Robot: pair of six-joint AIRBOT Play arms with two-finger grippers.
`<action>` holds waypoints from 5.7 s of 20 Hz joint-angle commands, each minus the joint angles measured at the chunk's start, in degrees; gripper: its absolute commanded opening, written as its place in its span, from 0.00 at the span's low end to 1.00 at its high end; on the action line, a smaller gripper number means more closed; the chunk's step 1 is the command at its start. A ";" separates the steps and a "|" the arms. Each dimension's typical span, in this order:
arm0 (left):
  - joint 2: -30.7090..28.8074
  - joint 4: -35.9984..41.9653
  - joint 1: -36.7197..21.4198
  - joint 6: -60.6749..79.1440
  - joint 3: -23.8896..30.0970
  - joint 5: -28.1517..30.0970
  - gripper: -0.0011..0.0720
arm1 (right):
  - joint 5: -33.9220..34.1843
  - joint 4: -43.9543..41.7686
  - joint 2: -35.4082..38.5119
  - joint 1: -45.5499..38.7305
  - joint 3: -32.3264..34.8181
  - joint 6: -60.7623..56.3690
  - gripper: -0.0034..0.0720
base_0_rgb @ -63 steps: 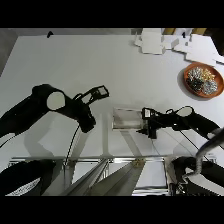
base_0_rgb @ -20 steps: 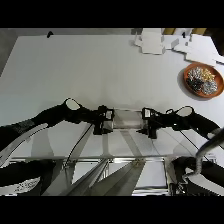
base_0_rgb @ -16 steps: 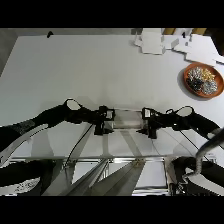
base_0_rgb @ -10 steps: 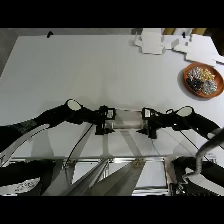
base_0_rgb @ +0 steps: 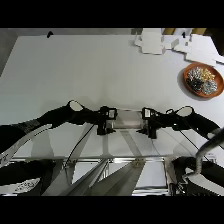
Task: Fold the box and place the chain.
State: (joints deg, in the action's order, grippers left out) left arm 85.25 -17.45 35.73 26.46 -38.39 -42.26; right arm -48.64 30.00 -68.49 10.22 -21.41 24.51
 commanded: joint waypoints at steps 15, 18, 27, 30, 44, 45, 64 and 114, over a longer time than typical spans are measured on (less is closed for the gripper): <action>0.02 -0.02 0.09 2.01 0.04 0.04 0.39 | -0.04 0.00 0.04 0.02 -0.04 0.00 0.57; 0.02 -0.02 0.09 2.01 0.04 0.02 0.39 | -0.02 -0.02 0.04 0.02 -0.04 0.00 0.57; 0.02 -0.02 0.09 2.01 0.04 0.02 0.39 | -0.02 -0.02 0.04 0.02 -0.04 -0.02 0.57; 0.02 -0.02 0.09 2.01 0.04 0.02 0.39 | -0.02 -0.02 0.04 0.02 -0.04 0.00 0.57; 0.02 -0.02 0.09 2.01 0.04 0.02 0.39 | 3.17 0.94 0.44 0.00 -0.07 -0.02 0.97; 0.02 -0.02 0.09 2.01 0.04 0.04 0.39 | 2.78 3.06 1.16 0.00 -0.07 -0.09 0.97; 0.02 -0.02 0.09 2.01 0.04 0.04 0.39 | -12.44 19.02 19.76 -13.55 -0.07 -22.43 0.89; 0.02 -0.02 0.09 2.01 0.04 0.04 0.39 | -6.14 24.30 19.71 -4.92 -0.11 -24.96 0.11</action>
State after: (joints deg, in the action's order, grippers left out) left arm 85.27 -17.45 35.79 28.47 -38.37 -42.22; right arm -54.57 55.31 -43.18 5.34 -21.45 -8.16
